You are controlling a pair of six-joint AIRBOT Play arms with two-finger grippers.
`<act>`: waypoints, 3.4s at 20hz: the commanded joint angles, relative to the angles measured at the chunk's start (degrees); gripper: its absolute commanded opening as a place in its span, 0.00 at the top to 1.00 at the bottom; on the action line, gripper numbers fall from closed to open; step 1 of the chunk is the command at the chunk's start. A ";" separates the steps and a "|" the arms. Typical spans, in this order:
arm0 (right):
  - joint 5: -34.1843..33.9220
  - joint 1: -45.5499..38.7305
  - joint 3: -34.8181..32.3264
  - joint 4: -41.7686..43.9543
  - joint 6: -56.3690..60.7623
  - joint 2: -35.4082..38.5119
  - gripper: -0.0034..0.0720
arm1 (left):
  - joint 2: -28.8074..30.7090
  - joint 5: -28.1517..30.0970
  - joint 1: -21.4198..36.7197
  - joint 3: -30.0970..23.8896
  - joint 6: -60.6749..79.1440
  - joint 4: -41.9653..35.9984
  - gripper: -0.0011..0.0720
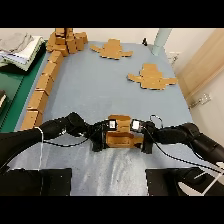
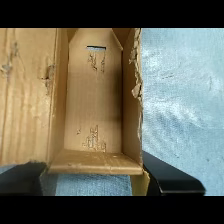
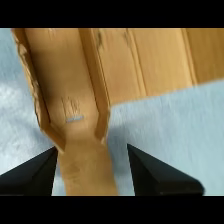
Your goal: Fold the box.
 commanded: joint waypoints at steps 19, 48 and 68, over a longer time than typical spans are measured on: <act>10.73 6.05 -0.52 10.27 -12.98 -6.64 0.02 | -0.02 0.00 0.02 -0.04 0.02 0.00 0.17; -5.73 -8.57 -3.23 3.45 63.30 1.03 0.95 | -0.02 0.00 0.02 -0.04 0.02 0.02 0.17; -3.52 -6.62 2.36 13.00 61.70 -2.03 0.33 | -0.02 0.00 0.02 -0.04 0.02 0.00 0.17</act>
